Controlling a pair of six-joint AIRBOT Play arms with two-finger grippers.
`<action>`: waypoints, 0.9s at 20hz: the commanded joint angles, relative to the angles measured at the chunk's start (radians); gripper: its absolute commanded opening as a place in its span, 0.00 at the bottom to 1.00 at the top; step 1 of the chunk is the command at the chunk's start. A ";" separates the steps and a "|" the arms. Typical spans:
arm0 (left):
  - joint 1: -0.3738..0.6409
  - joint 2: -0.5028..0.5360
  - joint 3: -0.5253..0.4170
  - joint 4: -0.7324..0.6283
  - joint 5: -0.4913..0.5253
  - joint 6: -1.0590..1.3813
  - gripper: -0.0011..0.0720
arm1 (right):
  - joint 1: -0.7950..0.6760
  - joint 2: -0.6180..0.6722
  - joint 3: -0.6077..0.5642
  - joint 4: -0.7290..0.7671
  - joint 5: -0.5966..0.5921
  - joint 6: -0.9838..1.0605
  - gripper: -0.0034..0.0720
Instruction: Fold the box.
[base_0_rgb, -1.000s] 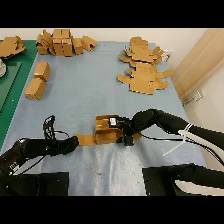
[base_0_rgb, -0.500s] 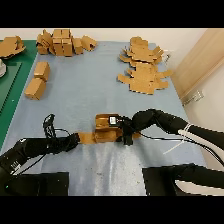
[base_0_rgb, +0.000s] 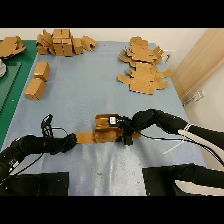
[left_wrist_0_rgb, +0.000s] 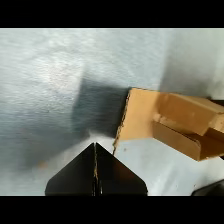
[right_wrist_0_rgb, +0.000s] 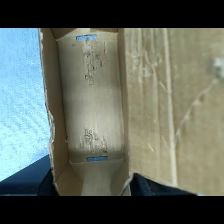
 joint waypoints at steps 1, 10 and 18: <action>0.100 -0.001 0.001 0.023 -0.007 0.042 0.03 | 0.000 -0.001 0.000 0.000 0.000 0.000 0.63; 0.115 -0.037 0.003 -0.196 0.057 0.261 0.03 | 0.000 -0.001 0.000 0.000 -0.001 0.000 0.63; 0.115 -0.170 0.003 -0.400 -0.008 0.539 0.03 | 0.000 -0.001 0.000 0.000 -0.001 0.000 0.63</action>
